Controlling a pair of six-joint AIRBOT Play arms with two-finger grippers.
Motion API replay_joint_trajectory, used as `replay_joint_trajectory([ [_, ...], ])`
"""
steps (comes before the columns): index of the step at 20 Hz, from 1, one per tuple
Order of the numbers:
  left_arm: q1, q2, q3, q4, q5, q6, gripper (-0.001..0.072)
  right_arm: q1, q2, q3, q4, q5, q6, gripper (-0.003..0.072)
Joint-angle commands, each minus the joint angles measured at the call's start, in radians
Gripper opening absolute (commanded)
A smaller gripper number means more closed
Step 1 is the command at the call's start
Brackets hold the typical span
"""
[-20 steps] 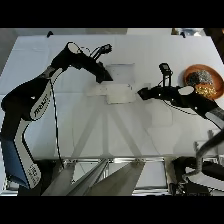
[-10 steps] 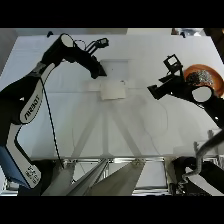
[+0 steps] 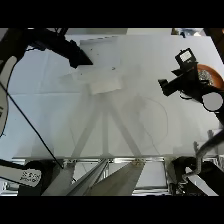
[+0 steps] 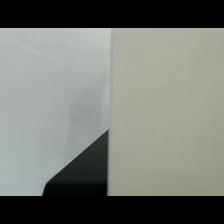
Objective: Fold the box and place the chain.
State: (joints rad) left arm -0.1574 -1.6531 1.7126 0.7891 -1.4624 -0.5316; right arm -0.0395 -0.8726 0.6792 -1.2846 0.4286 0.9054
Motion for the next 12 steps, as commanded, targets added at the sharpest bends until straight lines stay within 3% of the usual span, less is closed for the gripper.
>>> replay_joint_trajectory([
  [1,0.002,0.153,-0.222,-0.026,0.048,0.073,0.0000,0.000,0.008,0.001,-0.055,-0.004,0.049,0.0717],
  [4,-0.010,0.129,-0.312,-0.119,0.098,0.154,0.0003,0.000,0.008,0.001,-0.055,-0.010,0.069,0.0717],
  [9,-0.049,-0.051,-0.312,-0.338,0.100,0.399,0.0004,0.000,0.008,0.001,-0.055,-0.029,0.083,0.0717],
  [12,-0.105,-0.128,-0.312,-0.327,0.109,0.611,0.0004,0.000,0.008,0.001,-0.055,-0.030,0.083,0.0717],
])
